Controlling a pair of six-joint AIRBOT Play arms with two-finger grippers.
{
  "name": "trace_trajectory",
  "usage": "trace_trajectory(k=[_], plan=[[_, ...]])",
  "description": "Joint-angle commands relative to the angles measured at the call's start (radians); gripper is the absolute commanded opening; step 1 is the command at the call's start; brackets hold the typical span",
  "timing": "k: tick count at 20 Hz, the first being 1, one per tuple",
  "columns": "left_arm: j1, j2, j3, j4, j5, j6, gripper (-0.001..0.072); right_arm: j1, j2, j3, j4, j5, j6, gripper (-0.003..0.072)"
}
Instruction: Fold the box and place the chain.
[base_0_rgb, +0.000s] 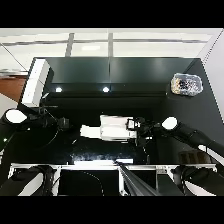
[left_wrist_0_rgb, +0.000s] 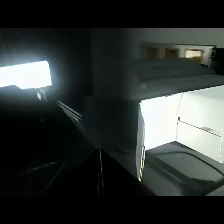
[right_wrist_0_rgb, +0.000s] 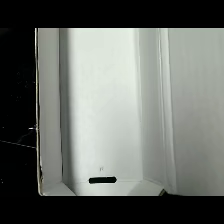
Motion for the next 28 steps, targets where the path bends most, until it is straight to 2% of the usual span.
trace_trajectory(k=[1, 5, 7, 15, 16, 17, 18, 19, 21, 24, 26, 28], plan=[[0.0, -0.114, -0.013, -0.086, -0.026, -0.026, 0.0035, 0.001, 0.0, 0.0, 0.0, 0.0, 0.0, 0.0474], [-0.061, -0.281, -0.013, -0.235, -0.027, 0.104, 0.0034, 0.001, 0.0, 0.0, 0.0, 0.0, 0.0, 0.0473], [-0.096, -0.328, -0.013, -0.281, -0.014, 0.141, 0.0034, 0.001, 0.0, 0.0, 0.0, 0.0, 0.0, 0.0474], [-0.116, -0.342, -0.004, -0.333, -0.003, 0.187, 0.0035, 0.001, 0.0, 0.0, 0.0, 0.0, 0.0, 0.0473], [-0.116, -0.34, 0.005, -0.332, -0.011, 0.187, 0.0061, 0.001, 0.0, 0.0, 0.0, 0.0, 0.0, 0.0473], [-0.116, -0.339, 0.019, -0.332, -0.024, 0.188, 0.022, 0.001, 0.0, 0.0, 0.0, 0.0, 0.0, 0.0473], [-0.117, -0.336, 0.035, -0.332, -0.049, 0.203, 0.041, 0.001, 0.0, 0.0, 0.0, 0.0, 0.0, 0.0473], [-0.116, -0.335, 0.051, -0.329, -0.082, 0.218, 0.0496, 0.001, 0.0, 0.0, 0.0, 0.0, 0.0, 0.0474], [-0.117, -0.326, 0.08, -0.328, -0.135, 0.228, 0.051, 0.001, 0.0, 0.0, 0.0, 0.0, 0.0, 0.0473], [-0.117, -0.293, 0.101, -0.329, -0.156, 0.227, 0.0518, 0.001, 0.0, 0.0, 0.0, 0.0, 0.0, 0.0474], [-0.13, -0.264, 0.102, -0.324, -0.148, 0.23, 0.0671, 0.001, 0.0, 0.0, 0.0, 0.0, 0.0, 0.0473], [-0.158, -0.258, 0.102, -0.323, -0.139, 0.231, 0.0672, 0.001, 0.0, 0.0, 0.0, 0.0, 0.0, 0.0474]])
